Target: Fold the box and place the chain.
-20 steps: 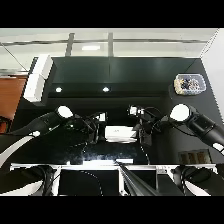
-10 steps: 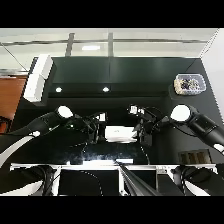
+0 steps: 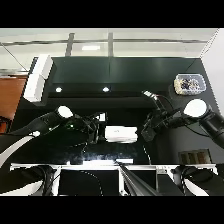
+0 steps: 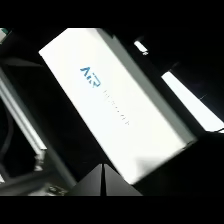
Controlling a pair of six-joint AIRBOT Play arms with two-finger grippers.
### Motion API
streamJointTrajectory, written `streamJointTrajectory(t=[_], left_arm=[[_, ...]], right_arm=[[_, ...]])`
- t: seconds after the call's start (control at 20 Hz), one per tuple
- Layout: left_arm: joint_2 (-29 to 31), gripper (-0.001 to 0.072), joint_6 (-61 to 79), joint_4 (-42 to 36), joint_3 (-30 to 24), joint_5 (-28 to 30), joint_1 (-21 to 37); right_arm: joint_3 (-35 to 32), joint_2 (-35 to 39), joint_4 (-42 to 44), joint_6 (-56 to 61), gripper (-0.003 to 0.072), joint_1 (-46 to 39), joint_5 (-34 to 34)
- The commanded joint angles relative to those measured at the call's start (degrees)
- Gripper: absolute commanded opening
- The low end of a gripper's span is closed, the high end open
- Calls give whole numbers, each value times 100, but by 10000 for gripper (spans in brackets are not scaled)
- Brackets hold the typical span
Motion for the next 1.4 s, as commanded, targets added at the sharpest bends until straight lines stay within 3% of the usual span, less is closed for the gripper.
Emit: streamJointTrajectory(t=[0.0,0.2,0.65,0.95,1.35], left_arm=[[-2,486,2,2,4,4,0],[-2,486,2,2,4,4,0],[-2,486,2,2,4,4,0],[-2,486,2,2,4,4,0],[-2,486,2,2,4,4,0]], right_arm=[[-566,15,1338,629,9,-72,-542],[-1040,-85,2706,623,9,-70,-1108],[-1062,-507,2809,844,10,258,-1226],[-1062,-1047,2802,844,10,664,-1971],[-1062,-1213,2507,848,10,680,-2035]])
